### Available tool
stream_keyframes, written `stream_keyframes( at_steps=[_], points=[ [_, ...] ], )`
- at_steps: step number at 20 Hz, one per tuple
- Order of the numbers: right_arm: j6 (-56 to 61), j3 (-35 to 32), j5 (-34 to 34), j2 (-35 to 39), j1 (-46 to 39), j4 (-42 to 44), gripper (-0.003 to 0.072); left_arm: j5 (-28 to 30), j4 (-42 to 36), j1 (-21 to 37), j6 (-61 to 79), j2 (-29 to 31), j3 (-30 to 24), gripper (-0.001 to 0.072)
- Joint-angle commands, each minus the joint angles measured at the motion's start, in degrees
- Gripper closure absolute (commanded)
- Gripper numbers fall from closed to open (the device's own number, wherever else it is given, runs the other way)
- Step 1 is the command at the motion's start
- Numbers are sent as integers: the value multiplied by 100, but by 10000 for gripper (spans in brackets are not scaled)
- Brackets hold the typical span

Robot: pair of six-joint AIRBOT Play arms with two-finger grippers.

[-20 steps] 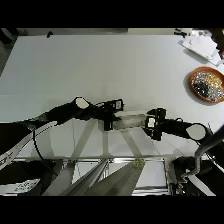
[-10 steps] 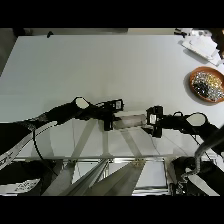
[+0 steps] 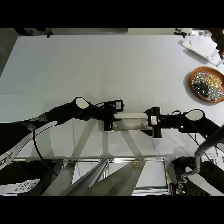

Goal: Fold the box and place the chain.

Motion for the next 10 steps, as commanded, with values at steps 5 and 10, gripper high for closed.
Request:
stream_keyframes(
  at_steps=[5, 10],
  points=[
    [-127, 514, 472, -968, -20, 55, 13, 22, -15, -2, -26, 0, 0, 696],
    [166, 514, 562, -1121, -389, -264, 14, 20, -15, -2, -26, 0, 0, 696]
  ],
)
